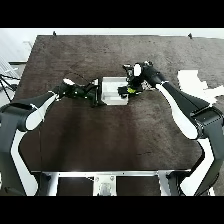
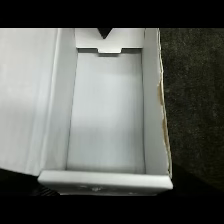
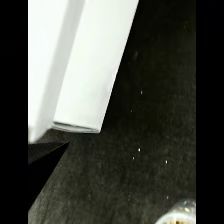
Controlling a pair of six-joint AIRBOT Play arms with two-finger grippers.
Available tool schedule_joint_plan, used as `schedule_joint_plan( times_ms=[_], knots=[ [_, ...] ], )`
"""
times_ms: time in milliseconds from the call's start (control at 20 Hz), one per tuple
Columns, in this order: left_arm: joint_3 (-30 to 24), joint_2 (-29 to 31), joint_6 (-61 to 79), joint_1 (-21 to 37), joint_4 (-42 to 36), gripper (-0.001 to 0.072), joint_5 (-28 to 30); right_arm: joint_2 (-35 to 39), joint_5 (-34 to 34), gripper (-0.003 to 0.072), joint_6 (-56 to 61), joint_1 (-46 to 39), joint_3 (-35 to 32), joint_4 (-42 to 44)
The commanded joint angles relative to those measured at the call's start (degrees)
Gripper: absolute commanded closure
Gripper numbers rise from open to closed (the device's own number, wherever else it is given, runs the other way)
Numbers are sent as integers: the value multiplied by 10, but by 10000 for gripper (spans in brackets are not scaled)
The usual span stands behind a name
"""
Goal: Fold the box and place the chain.
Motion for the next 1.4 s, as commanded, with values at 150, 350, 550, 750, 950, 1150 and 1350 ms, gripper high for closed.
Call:
schedule_joint_plan(
  times_ms=[150,350,550,750,950,1150,1350],
  knots=[
    [0,0,0,0,0,259,1,-10,23,264,55,2,22,-39],
    [0,0,0,0,0,260,1,-12,25,332,76,12,36,-37],
    [0,0,0,0,0,259,1,-22,47,332,92,23,36,-37],
    [0,0,0,0,0,259,1,-24,47,401,103,26,37,-37],
    [0,0,0,0,0,260,1,-24,48,426,106,26,37,-35],
    [0,0,0,0,0,259,1,-24,48,487,117,26,37,-35],
    [0,0,0,0,0,259,1,-24,48,632,117,26,37,-30]
  ],
)
